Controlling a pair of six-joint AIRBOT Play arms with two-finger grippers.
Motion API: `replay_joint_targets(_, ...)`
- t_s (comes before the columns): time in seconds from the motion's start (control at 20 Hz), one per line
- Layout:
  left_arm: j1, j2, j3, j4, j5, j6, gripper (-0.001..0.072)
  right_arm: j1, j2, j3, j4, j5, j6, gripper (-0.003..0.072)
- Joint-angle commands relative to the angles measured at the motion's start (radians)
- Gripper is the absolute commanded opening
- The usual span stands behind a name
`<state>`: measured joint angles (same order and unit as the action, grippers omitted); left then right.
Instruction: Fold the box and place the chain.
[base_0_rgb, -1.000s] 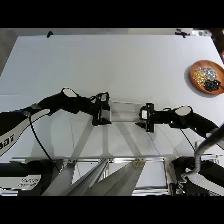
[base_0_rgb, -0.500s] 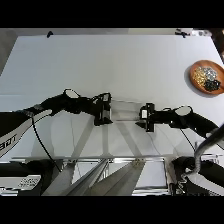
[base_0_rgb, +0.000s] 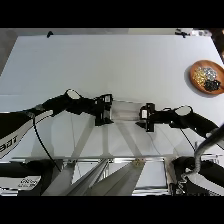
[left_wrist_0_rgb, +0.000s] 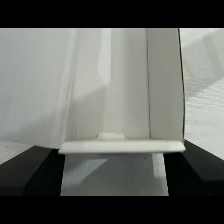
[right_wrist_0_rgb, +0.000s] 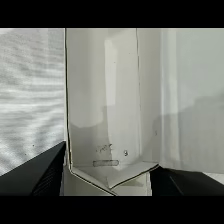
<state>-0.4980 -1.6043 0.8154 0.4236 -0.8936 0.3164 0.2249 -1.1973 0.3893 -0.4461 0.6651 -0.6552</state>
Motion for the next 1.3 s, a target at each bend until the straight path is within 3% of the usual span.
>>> replay_joint_targets(0.0, -0.009, 0.002, -0.001, 0.061, -0.023, 0.001, 0.056, 0.0, 0.0, 0.0, 0.002, 0.001, 0.003, 0.0463)
replay_joint_targets(0.25, -0.013, 0.002, -0.001, 0.067, -0.024, -0.003, 0.055, 0.0, 0.0, 0.0, 0.002, 0.001, 0.003, 0.0463)
replay_joint_targets(0.35, -0.018, 0.002, -0.001, 0.068, -0.036, -0.003, 0.0369, 0.0, 0.0, 0.0, 0.002, 0.001, 0.003, 0.0463)
replay_joint_targets(0.4, -0.021, 0.002, -0.001, 0.068, -0.046, -0.002, 0.0353, 0.0, 0.0, 0.0, 0.002, 0.001, 0.003, 0.0463)
replay_joint_targets(0.9, -0.021, 0.002, -0.001, 0.067, -0.043, -0.003, 0.0336, 0.0, 0.0, 0.0, 0.002, 0.001, 0.003, 0.0463)
replay_joint_targets(1.0, -0.021, 0.002, -0.001, 0.063, -0.027, -0.017, 0.0223, 0.0, 0.0, 0.0, 0.002, 0.001, 0.003, 0.0463)
replay_joint_targets(1.05, -0.021, 0.002, -0.001, 0.063, -0.014, -0.029, 0.0201, 0.0, 0.0, 0.0, 0.002, 0.001, 0.003, 0.0463)
replay_joint_targets(1.25, -0.021, 0.005, -0.001, 0.063, -0.008, -0.037, 0.0243, 0.0, 0.0, 0.0, 0.002, 0.001, 0.003, 0.0463)
